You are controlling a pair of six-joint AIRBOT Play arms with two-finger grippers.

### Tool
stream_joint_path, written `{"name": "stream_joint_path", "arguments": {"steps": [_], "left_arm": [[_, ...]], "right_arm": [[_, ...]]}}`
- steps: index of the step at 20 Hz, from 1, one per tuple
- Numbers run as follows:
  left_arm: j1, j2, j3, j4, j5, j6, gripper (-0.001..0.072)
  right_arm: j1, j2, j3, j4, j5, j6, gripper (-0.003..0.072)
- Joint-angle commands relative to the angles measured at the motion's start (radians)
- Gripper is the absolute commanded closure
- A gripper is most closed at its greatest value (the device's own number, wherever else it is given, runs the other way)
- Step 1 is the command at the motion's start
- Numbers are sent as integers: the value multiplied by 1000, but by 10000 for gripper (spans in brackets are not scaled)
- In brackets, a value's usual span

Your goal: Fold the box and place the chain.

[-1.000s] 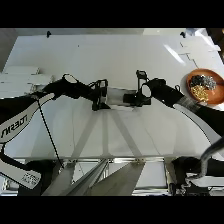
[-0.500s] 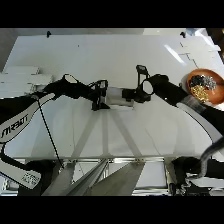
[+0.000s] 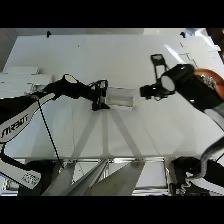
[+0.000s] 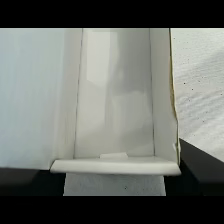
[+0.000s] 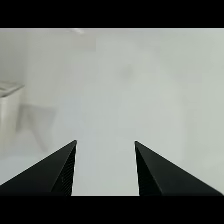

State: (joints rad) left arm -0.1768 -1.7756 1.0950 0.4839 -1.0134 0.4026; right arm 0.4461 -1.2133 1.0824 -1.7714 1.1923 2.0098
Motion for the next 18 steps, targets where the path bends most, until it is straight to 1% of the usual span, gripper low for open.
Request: {"name": "stream_joint_path", "arguments": {"steps": [1, 5, 7, 9, 10, 11, 13, 15, 18], "left_arm": [[0, 0, 0, 0, 0, 0, 432], [0, 0, 0, 0, 0, 0, 432], [0, 0, 0, 0, 0, 0, 432], [0, 0, 0, 0, 0, 0, 432], [0, 0, 0, 0, 0, 0, 432], [0, 0, 0, 0, 0, 0, 432], [0, 0, 0, 0, 0, 0, 432], [0, 0, 0, 0, 0, 0, 432], [0, 0, 0, 0, 0, 0, 432]], "right_arm": [[-111, 86, 0, -95, 68, -128, 292], [-338, 105, -2, -84, 42, -293, 288], [-480, 102, -3, -61, -29, -322, 279], [-616, 81, -3, 1, -95, -367, 271], [-684, 53, -3, 39, -117, -399, 254], [-739, 13, -3, 65, -132, -430, 219], [-808, -77, -2, 71, -166, -449, 219], [-859, -168, -2, 69, -246, -448, 219], [-902, -269, -2, 78, -354, -447, 219]]}}
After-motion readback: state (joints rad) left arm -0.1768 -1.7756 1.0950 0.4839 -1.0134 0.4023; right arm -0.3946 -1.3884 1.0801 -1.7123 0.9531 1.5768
